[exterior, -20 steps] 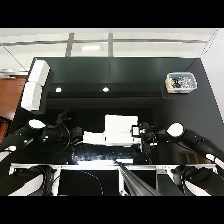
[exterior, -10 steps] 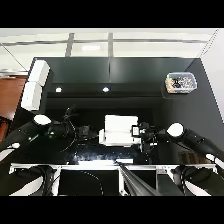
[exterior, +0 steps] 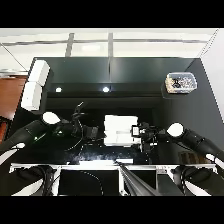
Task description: Fold the box and place the chain.
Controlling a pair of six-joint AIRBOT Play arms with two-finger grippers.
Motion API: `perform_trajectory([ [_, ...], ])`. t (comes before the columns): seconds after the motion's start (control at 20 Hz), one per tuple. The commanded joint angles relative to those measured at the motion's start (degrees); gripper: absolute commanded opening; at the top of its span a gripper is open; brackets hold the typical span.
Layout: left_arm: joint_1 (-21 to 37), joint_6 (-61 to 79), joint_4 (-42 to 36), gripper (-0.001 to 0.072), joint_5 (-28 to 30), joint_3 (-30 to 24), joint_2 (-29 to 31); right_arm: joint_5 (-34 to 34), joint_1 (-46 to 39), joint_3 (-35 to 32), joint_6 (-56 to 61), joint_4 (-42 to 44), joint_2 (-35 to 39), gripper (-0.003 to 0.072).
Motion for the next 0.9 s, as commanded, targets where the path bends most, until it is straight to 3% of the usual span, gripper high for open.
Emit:
perform_trajectory([
  [0.0, -5.9, -2.95, 0.37, 0.0707, 8.48, 0.24, -0.02, 0.02, -0.02, -0.02, 0.02, 0.02, 0.02, 0.0309],
  [0.15, -8.79, -3.5, 0.35, 0.0707, 11.19, 0.24, -0.02, 0.02, -0.02, -0.02, 0.02, 0.02, 0.02, 0.0309],
  [0.45, -9.07, -5.38, 0.63, 0.0706, 12.96, 0.24, -0.24, 0.02, -0.02, -0.02, 0.02, 0.02, 0.02, 0.0309],
  [0.75, -11.78, -13.16, 10.38, 0.0704, 13.84, 2.21, -0.33, 0.02, -0.02, -0.02, 0.02, 0.02, 0.02, 0.0309],
  [0.85, -15.06, -24.22, 22.1, 0.0697, 13.33, 4.96, -0.48, 0.02, -0.02, -0.02, 0.02, 0.02, 0.02, 0.0309],
])
